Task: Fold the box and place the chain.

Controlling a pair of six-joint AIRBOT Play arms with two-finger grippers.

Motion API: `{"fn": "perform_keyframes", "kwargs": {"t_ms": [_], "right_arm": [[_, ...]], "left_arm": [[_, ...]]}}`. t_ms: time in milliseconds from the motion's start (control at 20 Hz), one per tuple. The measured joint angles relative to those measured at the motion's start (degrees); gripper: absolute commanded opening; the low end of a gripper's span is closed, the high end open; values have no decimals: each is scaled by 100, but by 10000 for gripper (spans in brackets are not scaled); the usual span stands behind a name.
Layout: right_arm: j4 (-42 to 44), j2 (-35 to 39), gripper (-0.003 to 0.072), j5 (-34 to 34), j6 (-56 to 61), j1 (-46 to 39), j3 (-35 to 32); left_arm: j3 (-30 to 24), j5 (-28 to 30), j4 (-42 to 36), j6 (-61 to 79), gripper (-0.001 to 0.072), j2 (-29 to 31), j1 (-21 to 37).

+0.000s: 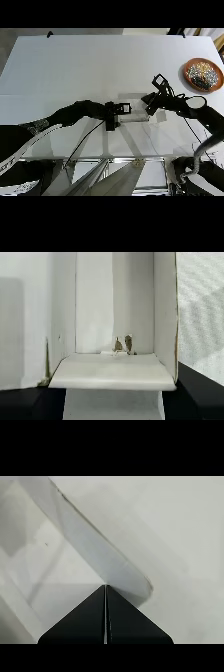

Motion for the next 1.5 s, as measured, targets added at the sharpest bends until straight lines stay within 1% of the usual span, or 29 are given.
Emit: {"fn": "perform_keyframes", "kwargs": {"t_ms": [150, 350, 500, 650, 750, 900, 1000, 1050, 1100, 1150, 1250, 1350, 1500], "right_arm": [[-26, -385, 9, -92, 122, 24, 2], [-50, -535, 10, 31, 195, 35, 2], [-66, -446, 10, 188, 203, 35, 26], [-238, -50, 9, 435, 271, 37, 101], [-640, 348, 9, 787, 330, 37, 133], [-1528, 855, 16, 1554, 354, 37, 155], [-2286, 1029, 173, 1987, 369, 37, 164], [-2649, 1080, 203, 2127, 369, 37, 164], [-3040, 1115, 217, 2236, 372, 37, 164], [-3357, 1128, 232, 2275, 369, 37, 164], [-3786, 1045, 231, 2275, 267, 37, 164], [-4026, 811, 231, 2240, -79, 48, 164], [-4116, 339, 232, 2159, -866, 151, 164]], "left_arm": [[0, 0, 0, 0, 152, 0, 0], [0, 0, 0, 0, 152, 0, 0], [-2, 0, 0, 2, 152, 0, 0], [-2, 0, 0, 2, 152, 0, 0], [-2, 0, 0, 2, 152, 0, 0], [-2, 0, 0, 2, 152, 0, 0], [-2, 0, 0, 2, 152, 0, 0], [-2, 0, 0, 2, 152, 0, 0], [0, 0, 0, 2, 152, 0, 0], [0, 0, 0, 2, 152, 0, 0], [-2, 0, 0, 2, 152, 0, 0], [-2, 0, 0, 2, 152, 0, 0], [-2, 0, 0, 2, 152, 0, 0]]}}
